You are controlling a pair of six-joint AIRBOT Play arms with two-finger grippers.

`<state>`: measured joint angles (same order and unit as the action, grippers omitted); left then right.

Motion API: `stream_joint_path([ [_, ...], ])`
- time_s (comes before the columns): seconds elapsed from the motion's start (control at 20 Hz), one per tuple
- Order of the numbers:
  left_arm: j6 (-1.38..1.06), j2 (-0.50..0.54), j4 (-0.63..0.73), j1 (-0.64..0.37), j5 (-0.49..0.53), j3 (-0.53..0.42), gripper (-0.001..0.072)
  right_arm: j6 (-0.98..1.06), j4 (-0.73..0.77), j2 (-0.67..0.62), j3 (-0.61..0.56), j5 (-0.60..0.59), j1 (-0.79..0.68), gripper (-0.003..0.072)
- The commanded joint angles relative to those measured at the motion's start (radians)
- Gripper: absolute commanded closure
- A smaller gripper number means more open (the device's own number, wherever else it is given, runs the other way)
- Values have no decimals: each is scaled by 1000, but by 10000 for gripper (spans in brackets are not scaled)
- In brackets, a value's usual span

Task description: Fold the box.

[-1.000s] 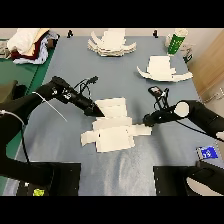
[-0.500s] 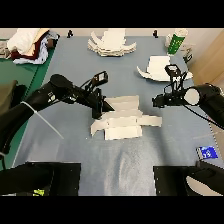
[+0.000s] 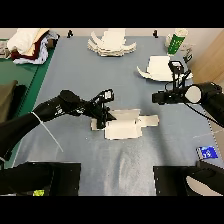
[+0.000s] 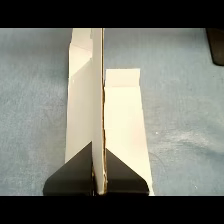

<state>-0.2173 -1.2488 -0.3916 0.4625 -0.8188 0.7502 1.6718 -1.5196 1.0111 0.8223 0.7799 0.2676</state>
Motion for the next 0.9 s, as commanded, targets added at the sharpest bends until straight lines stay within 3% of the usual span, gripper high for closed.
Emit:
stream_joint_path([
  [0.0, -7, -18, 1, 0, 35, 18, 697, 3, 18, -1, 1, -1, 0, 534],
  [0.15, 2, -52, 2, -40, 2, 93, 697, 3, 27, -1, 1, 0, 0, 534],
  [0.35, 79, -172, 1, -118, -191, 184, 697, 3, 36, -1, 1, -1, 0, 534],
  [0.5, 86, -250, -64, -116, -283, 235, 697, 3, 36, 0, 1, -2, 0, 534],
  [0.85, 144, -255, -91, -108, -307, 257, 697, 3, 36, 0, 1, -1, 2, 534],
])
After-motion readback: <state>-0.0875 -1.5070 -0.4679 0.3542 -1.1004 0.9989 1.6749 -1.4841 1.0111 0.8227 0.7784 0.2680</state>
